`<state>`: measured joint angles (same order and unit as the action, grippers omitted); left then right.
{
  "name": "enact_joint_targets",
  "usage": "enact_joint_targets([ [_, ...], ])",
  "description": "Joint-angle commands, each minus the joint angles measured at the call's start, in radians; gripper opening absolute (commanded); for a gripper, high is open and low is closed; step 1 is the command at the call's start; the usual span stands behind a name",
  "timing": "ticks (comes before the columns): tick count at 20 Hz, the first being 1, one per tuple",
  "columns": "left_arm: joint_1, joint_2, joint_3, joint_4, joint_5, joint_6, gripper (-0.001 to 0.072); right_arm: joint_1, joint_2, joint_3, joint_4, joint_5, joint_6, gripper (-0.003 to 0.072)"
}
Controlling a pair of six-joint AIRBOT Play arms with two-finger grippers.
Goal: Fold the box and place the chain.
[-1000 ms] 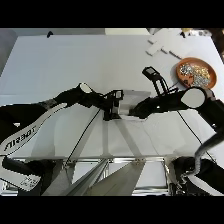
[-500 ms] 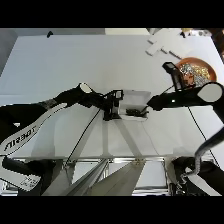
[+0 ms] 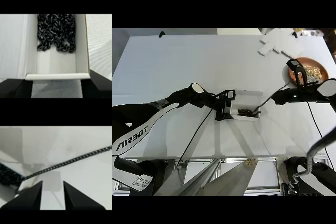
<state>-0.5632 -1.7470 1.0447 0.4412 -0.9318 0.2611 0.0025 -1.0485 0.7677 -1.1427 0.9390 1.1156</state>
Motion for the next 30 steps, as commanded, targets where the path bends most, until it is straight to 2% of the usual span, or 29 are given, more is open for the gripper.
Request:
enact_joint_targets([
  [1,0.001,0.001,0.000,0.000,0.000,0.000,0.0133,-0.006,-0.108,0.001,-0.040,-0.086,0.089,0.0308],
  [5,0.001,0.001,0.000,0.000,0.000,0.000,0.0133,-0.006,-0.236,0.064,-0.069,-0.139,0.148,0.0277],
  [7,0.001,0.001,0.000,0.000,0.000,0.000,0.0133,-0.006,-0.311,0.129,-0.135,-0.133,0.201,0.0246],
  [10,0.001,0.001,0.000,0.001,0.000,0.000,0.0133,-0.006,-0.392,0.203,-0.218,-0.090,0.250,0.0246],
  [19,0.001,0.001,0.000,0.000,0.000,0.000,0.0133,-0.006,-0.490,0.219,-0.219,-0.120,0.249,0.0230],
  [21,0.001,0.001,0.000,0.001,0.000,0.000,0.0133,-0.006,-0.500,0.219,-0.219,-0.122,0.248,0.0149],
  [23,0.001,0.001,0.000,0.000,0.000,0.000,0.0133,-0.006,-0.499,0.219,-0.219,-0.127,0.229,0.0013],
  [26,0.001,0.001,0.000,0.000,0.000,0.000,0.0133,-0.006,-0.472,0.219,-0.219,-0.111,0.211,0.0012],
  [30,0.001,0.001,0.000,0.000,0.000,0.000,0.0133,-0.006,-0.326,0.218,-0.218,-0.037,0.202,0.0012],
])
